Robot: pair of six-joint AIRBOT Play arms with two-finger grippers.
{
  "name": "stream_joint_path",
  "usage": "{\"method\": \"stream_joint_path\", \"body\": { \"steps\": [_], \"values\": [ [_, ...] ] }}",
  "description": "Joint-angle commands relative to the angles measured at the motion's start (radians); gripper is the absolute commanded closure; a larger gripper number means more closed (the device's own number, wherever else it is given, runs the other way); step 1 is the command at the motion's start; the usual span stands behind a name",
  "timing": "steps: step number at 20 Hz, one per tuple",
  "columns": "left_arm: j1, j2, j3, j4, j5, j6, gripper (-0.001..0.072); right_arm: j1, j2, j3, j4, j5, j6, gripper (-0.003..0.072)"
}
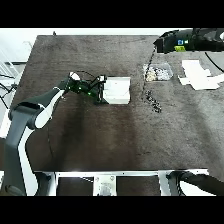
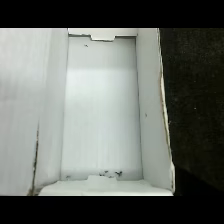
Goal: Fold the box and place the chain.
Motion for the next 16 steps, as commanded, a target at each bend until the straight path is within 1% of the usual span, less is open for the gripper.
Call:
{"method": "stream_joint_path", "body": {
  "steps": [1,6,12,16],
  "values": [
    [0.000,0.001,0.000,0.000,0.000,0.000,0.0084,0.073,0.047,0.010,0.000,0.006,-0.015,0.0684],
    [0.000,0.001,0.000,0.000,0.000,0.000,0.0084,0.139,0.047,0.035,0.001,-0.039,-0.033,0.0684],
    [0.000,0.001,0.000,0.000,0.001,0.000,0.0084,0.208,0.043,0.035,0.001,-0.168,-0.058,0.0685],
    [0.000,0.001,0.000,0.000,0.001,0.000,0.0084,0.213,0.017,0.034,0.001,-0.174,-0.060,0.0685]
  ]
}}
